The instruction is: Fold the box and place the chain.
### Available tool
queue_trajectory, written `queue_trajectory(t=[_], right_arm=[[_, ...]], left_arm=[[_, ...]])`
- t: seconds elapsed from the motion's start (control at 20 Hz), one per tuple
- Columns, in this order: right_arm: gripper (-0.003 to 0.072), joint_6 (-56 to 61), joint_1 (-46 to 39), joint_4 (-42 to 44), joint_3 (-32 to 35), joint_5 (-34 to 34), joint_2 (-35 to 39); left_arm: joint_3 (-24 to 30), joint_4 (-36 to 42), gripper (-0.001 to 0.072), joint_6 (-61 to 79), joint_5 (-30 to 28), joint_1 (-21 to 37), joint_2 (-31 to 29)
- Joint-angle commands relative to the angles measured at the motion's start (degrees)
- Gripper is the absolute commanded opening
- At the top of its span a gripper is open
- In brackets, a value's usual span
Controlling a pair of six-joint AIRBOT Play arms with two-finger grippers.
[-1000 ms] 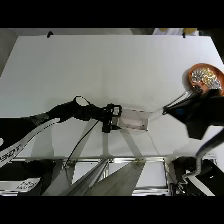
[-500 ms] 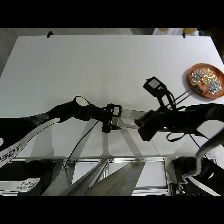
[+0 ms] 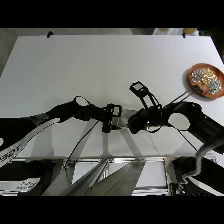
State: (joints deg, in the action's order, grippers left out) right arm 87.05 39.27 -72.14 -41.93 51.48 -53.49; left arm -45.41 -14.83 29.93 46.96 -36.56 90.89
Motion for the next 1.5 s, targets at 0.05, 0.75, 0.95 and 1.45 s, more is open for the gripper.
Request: queue_trajectory(t=[0.05, 0.75, 0.95, 1.45], right_arm=[[0.0241, 0.15, -2.43, -3.13, -5.42, 6.86, 2.75], [0.0253, 1.49, -32.89, -15.1, 3.93, 7.54, 2.64], [0.0276, 3.89, -34.58, -15.3, 3.93, 4.94, -5.95], [0.0276, 5.99, -34.58, -15.06, 3.93, -1.99, -16.76]], left_arm=[[-0.02, 0.0, 0.0015, 0.02, 0.0, 0.02, 0.0], [-0.02, 0.0, 0.0015, 0.02, 0.0, 0.02, 0.0], [-0.02, 0.0, 0.0015, 0.02, 0.0, 0.02, 0.0], [-0.02, -0.02, 0.0015, 0.02, 0.0, 0.02, 0.0]])
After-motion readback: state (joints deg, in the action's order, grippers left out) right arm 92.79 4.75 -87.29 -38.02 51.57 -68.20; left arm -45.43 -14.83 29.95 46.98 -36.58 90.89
